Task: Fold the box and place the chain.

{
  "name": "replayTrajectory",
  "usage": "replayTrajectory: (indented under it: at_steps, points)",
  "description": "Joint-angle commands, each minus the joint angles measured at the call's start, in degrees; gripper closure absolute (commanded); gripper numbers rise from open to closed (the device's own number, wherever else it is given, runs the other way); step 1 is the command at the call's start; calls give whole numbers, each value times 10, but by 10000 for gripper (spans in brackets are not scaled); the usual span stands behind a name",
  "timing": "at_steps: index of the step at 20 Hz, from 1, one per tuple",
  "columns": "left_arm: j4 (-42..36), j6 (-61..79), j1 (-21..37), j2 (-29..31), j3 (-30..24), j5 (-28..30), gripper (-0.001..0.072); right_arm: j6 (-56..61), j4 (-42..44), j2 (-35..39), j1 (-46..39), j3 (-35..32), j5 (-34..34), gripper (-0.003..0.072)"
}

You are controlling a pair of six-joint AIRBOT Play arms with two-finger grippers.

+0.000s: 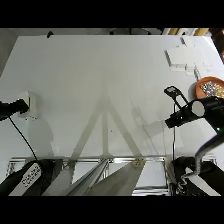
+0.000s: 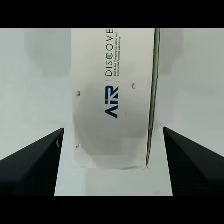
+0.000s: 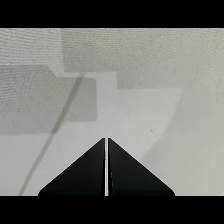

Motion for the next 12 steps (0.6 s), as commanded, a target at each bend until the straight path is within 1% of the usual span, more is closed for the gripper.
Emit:
replayTrajectory:
  at_steps: [1,4,7,9,12]
  points:
    - [4,-2,-19,37,0,2,16,0,0,0,0,0,0,665]
    - [4,-2,-54,96,0,8,17,0,0,0,0,0,0,665]
    - [4,-2,-75,137,0,27,18,0,0,0,0,0,0,665]
    - [4,-2,-76,144,0,37,18,0,0,0,0,0,0,665]
    - [4,-2,-76,136,0,55,18,0,0,0,0,0,0,665]
